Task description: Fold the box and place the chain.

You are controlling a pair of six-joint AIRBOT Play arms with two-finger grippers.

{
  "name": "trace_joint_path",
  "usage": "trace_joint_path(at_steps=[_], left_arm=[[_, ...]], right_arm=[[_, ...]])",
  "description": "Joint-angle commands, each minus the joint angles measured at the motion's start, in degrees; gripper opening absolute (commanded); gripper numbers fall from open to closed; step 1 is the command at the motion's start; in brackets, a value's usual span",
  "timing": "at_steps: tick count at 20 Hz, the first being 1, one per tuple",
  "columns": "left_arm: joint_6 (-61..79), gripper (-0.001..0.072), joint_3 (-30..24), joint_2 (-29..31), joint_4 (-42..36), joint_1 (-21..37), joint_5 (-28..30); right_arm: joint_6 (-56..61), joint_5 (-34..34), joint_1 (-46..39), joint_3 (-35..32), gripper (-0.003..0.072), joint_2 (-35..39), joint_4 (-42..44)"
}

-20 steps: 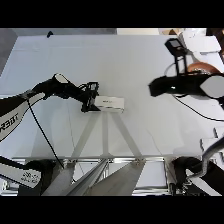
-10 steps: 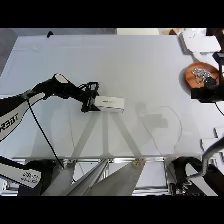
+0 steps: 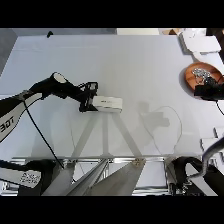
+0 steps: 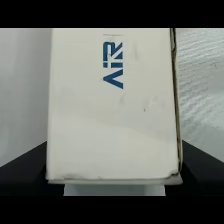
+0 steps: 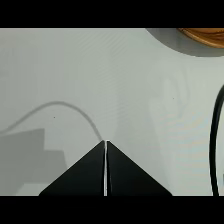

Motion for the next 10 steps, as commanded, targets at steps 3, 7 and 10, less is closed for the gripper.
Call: trace_joint_path(at_steps=[3, 7, 10], left_arm=[[-19.23, 0.0004, 0.11, 14.84, 8.7, 1.88, 1.92], [-44.11, 0.0009, 0.11, 27.43, 35.39, 4.57, 2.89], [-66.49, 0.0009, 0.11, 32.54, 54.18, 8.9, 2.97]], right_arm=[[0.0, -1.31, -0.04, 0.0, 0.0016, 0.0, 1.64], [0.0, -1.22, -0.04, 0.0, 0.0016, 0.02, 2.16], [0.0, -0.85, -0.04, 0.0, 0.0016, 0.02, 2.19]])
